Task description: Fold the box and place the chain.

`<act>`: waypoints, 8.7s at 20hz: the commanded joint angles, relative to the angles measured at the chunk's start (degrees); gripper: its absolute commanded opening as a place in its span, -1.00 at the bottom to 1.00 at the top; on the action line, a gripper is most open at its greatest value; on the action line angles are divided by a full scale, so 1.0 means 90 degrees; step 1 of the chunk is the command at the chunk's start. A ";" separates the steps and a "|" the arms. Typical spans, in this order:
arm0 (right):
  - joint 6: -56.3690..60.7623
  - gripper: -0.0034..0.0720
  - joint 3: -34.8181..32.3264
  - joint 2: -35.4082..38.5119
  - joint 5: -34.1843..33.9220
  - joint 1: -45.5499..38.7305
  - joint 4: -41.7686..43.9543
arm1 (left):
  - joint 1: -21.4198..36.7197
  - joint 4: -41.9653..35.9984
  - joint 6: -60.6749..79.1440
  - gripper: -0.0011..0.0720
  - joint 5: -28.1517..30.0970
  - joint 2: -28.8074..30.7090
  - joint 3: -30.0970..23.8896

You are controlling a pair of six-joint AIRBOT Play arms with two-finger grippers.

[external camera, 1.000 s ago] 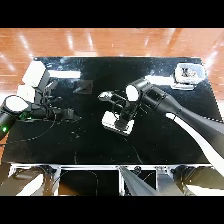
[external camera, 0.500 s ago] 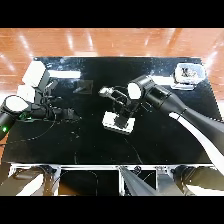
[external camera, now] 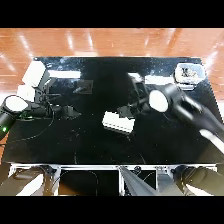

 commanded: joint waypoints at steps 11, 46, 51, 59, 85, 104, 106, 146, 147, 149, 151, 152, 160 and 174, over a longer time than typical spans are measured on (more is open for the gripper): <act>0.2623 -0.83 -0.2120 0.0274 -0.4051 0.0678 0.1654 | -0.0187 0.0022 0.0262 0.44 0.0117 -0.0012 0.0002; 0.1996 -0.83 -0.2120 0.0027 -0.2922 0.0644 0.1649 | -0.0143 -0.0002 0.0257 0.44 0.0090 -0.0022 0.0002; 0.0656 -0.83 -0.1729 0.0321 -0.2436 0.0257 0.2234 | -0.0131 0.0005 0.0262 0.44 0.0051 -0.0002 0.0078; -0.0811 -0.83 -0.1035 0.1787 0.0325 -0.1722 0.1384 | -0.0146 0.0002 0.2239 0.43 -0.0835 -0.0396 0.1581; -0.0612 -0.83 -0.1049 0.1836 0.2023 -0.3844 -0.1702 | -0.2222 -0.0695 0.9401 0.76 -0.0741 -0.2261 0.2487; -0.0612 -0.83 -0.1107 0.1683 0.1979 -0.3844 -0.1702 | -0.2234 -0.0976 0.9156 0.76 -0.0843 -0.2725 0.2188; -0.0614 -0.83 -0.1107 0.1683 0.1909 -0.3844 -0.1702 | -0.2246 -0.0971 0.9177 0.76 -0.0763 -0.2786 0.2181; -0.0614 -0.83 -0.1107 0.1683 0.1695 -0.3844 -0.1868 | -0.2552 -0.1134 0.9105 0.76 -0.0243 -0.3298 0.2200; -0.0617 -0.83 -0.1107 0.1683 0.1695 -0.3844 -0.1870 | -0.2552 -0.1134 0.9061 0.75 -0.0238 -0.3298 0.2212; -0.0614 -0.83 -0.1107 0.1683 0.1695 -0.3844 -0.1870 | -0.2550 -0.1110 0.8903 0.39 -0.0219 -0.3291 0.2273; -0.0614 -0.83 -0.1107 0.1683 0.1698 -0.3844 -0.1868 | -0.2550 -0.1039 0.8828 -0.40 -0.0245 -0.3262 0.2348; -0.0614 -0.83 -0.1107 0.1683 0.1700 -0.3844 -0.1865 | -0.2552 -0.0952 0.8808 -0.52 -0.0260 -0.3240 0.2385; -0.0617 -0.83 -0.1107 0.1683 0.1695 -0.3844 -0.1848 | -0.2538 -0.0437 0.8019 -0.91 -0.0255 -0.2871 0.2412; -0.0624 -0.83 -0.1107 0.1683 0.1384 -0.3837 -0.1821 | -0.0391 0.0894 0.4345 -0.91 -0.0296 -0.0896 0.2608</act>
